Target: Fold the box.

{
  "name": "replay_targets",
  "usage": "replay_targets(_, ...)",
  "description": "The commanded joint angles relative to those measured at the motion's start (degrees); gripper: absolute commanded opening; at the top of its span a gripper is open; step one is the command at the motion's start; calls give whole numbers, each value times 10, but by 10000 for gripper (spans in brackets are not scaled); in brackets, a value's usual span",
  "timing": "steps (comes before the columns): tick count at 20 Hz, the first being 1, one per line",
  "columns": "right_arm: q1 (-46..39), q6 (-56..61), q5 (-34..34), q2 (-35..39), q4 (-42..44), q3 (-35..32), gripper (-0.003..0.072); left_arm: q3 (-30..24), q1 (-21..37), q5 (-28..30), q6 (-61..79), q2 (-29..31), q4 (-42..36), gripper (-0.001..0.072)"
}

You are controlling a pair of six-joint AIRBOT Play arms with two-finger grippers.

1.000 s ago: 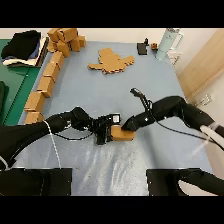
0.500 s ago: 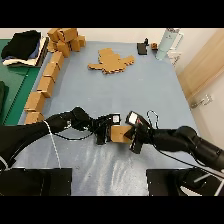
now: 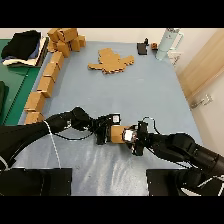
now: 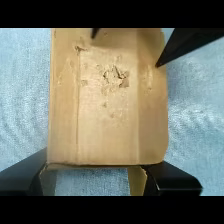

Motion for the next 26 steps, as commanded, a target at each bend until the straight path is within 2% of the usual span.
replay_targets(1, 2, -49, 39, -19, -22, -1, 529, 0, 0, 0, 0, 0, 0, 552)
replay_targets(7, 29, -105, 76, -20, -22, -1, 530, 0, 0, 0, 0, 0, 0, 552)
replay_targets(11, 38, -105, 116, -50, -24, -1, 530, 0, 0, 0, 0, 0, 0, 552)
replay_targets(21, 55, -104, 120, -73, -20, -1, 518, 0, 0, 0, 0, 0, 0, 552)
replay_targets(23, 54, -104, 120, -73, -20, -1, 501, 0, 0, 0, 0, 0, 0, 552)
replay_targets(24, 54, -104, 120, -74, -20, -1, 471, 0, 0, 0, 0, 0, 0, 552)
replay_targets(25, 54, -104, 120, -74, -20, -1, 397, 0, 0, 0, 0, 0, 0, 552)
replay_targets(26, 53, -104, 121, -75, -22, -1, 395, 0, 0, 0, 0, 0, 0, 552)
